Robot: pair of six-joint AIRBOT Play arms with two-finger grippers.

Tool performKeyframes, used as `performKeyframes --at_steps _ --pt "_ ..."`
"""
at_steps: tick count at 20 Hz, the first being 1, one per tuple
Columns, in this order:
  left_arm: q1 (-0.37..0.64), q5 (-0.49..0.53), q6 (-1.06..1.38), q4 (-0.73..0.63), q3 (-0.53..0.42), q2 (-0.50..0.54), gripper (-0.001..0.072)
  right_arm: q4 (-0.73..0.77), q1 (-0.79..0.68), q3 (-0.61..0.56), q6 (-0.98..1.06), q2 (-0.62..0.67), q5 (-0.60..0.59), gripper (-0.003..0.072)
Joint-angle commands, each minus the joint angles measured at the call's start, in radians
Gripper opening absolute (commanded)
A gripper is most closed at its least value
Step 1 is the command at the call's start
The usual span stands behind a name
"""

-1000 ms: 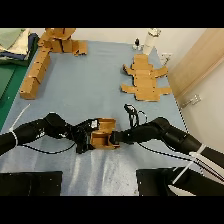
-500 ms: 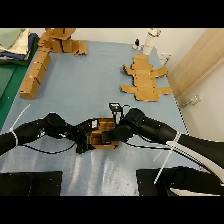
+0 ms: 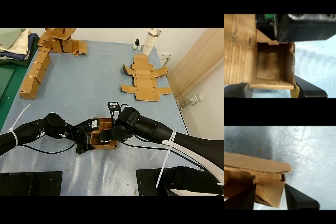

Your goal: Fold the box.

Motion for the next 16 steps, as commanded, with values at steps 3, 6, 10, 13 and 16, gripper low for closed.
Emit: performKeyframes --at_steps 3,6,10,13,16 --pt "0.001 -0.001 0.0 0.0 0.0 -0.001 0.0606 -0.001 0.002 0.004 0.016 -0.001 -0.01 0.0523" --pt "0.001 -0.001 0.0 0.0 0.0 -0.001 0.0606 -0.002 0.002 0.002 0.039 -0.008 -0.025 0.0322" --pt "0.001 0.0 0.0 0.0 0.0 -0.001 0.0606 0.018 0.006 0.002 0.038 -0.041 -0.023 0.0214" --pt "0.001 0.0 0.0 0.0 0.0 -0.001 0.0606 0.018 0.009 0.002 0.039 -0.055 -0.024 0.0218" --pt "0.001 0.0 0.0 0.0 0.0 -0.001 0.0606 0.018 0.009 0.002 0.045 -0.059 -0.026 0.0273"
